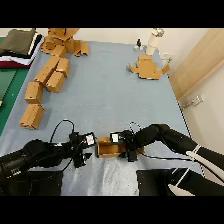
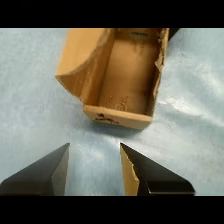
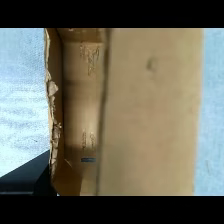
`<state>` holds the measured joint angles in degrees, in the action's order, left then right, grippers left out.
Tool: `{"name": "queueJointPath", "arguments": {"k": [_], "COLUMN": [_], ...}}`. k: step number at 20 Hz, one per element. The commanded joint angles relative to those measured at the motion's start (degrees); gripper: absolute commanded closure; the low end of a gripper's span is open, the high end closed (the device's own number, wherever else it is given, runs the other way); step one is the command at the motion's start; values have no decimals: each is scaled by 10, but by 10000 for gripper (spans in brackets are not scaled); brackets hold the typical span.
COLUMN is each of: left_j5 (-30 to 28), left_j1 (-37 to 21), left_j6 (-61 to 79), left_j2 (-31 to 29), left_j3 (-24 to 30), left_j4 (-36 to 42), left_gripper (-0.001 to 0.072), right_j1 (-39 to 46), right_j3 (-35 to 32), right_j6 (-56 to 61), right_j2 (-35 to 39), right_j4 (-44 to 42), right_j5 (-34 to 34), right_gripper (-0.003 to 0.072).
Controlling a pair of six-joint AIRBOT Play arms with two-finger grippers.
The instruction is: Fold the box.
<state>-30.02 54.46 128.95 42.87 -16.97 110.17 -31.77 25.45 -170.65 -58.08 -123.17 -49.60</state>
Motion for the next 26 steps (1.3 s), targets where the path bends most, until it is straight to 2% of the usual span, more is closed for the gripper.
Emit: {"name": "queueJointPath", "arguments": {"k": [1, 4, 6, 8, 10, 11, 13, 17, 22, 26], "left_j5": [-56, -73, -83, -77, -66, -66, -59, -44, -55, -29], "left_j1": [-29, -69, -101, -126, -125, -119, -101, -59, -51, -51], "left_j6": [-2, 134, 203, 250, 284, 287, 287, 285, 285, 286], "left_j2": [-29, -25, -14, 2, 8, 8, 8, 8, 8, 11], "left_j3": [0, 3, 4, 4, 4, 4, 4, 4, 4, 0], "left_j4": [32, 156, 199, 199, 200, 200, 209, 206, 208, 209], "left_gripper": [252, 252, 252, 252, 250, 217, 18, 18, 18, 19], "right_j1": [0, 0, 0, 0, 0, 0, 0, 0, 0, 0], "right_j3": [1, 1, 1, 1, 1, 1, 1, 1, 1, 1], "right_j6": [0, 0, 0, 0, 0, 0, 0, 0, 0, 0], "right_j2": [1, 1, 0, 1, 0, 1, 1, 1, 1, 1], "right_j4": [0, 0, 0, 0, 0, 0, 0, 0, 0, 0], "right_j5": [0, 0, 0, 0, 0, 0, 0, 0, 0, 0], "right_gripper": [187, 188, 188, 188, 188, 188, 188, 188, 188, 188]}}
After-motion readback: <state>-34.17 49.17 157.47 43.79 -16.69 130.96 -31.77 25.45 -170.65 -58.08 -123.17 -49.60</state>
